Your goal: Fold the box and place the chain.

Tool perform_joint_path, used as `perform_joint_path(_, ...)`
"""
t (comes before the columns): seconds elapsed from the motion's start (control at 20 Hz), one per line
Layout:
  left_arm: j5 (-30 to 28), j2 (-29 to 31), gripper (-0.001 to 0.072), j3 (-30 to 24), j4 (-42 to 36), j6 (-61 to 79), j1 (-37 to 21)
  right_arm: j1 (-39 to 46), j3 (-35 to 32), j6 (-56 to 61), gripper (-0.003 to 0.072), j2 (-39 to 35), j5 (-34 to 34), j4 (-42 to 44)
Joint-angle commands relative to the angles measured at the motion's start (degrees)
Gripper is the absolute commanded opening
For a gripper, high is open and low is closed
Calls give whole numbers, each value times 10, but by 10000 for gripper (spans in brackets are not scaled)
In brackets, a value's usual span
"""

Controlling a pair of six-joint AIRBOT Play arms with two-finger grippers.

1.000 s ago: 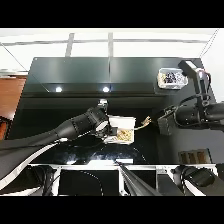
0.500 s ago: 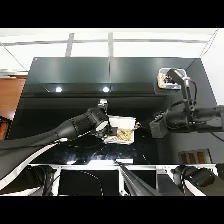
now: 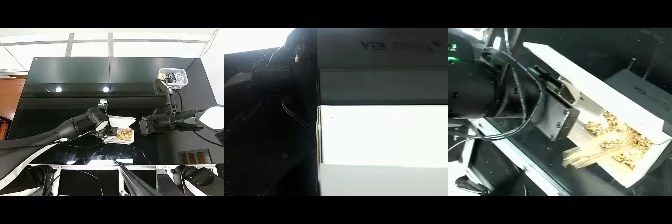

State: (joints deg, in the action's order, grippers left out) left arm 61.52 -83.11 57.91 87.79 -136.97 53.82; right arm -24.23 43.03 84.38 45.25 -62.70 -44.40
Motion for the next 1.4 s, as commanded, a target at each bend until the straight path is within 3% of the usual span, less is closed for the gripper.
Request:
perform_joint_path(0.0, 0, 0, 31, 0, 0, 4, 0, 38, 3, 0, 402, -2, -25, -49)
perform_joint_path(0.3, 3, 0, 30, 10, -32, -31, 0, 185, 15, -16, 402, -56, -96, -94)
perform_joint_path(0.6, 0, 0, 54, 27, -37, -38, 0, 195, 15, -24, 401, -59, -103, -94)
perform_joint_path(0.8, 39, 0, 473, 69, -34, 36, -10, 195, 15, -24, 402, -59, -102, -94)
perform_joint_path(0.9, 113, 2, 481, 109, -25, 137, -23, 195, 15, -24, 401, -59, -101, -94)
perform_joint_path(1.0, 166, 29, 481, 139, -1, 226, -33, 195, 15, -23, 401, -59, -101, -94)
perform_joint_path(1.15, 191, 117, 481, 145, 3, 310, -50, 195, 15, -23, 401, -59, -95, -94)
perform_joint_path(1.25, 205, 179, 481, 118, 11, 365, -82, 195, 15, -23, 401, -59, -91, -94)
perform_joint_path(1.35, 204, 240, 481, 54, 11, 400, -153, 195, 15, -21, 401, -59, -90, -94)
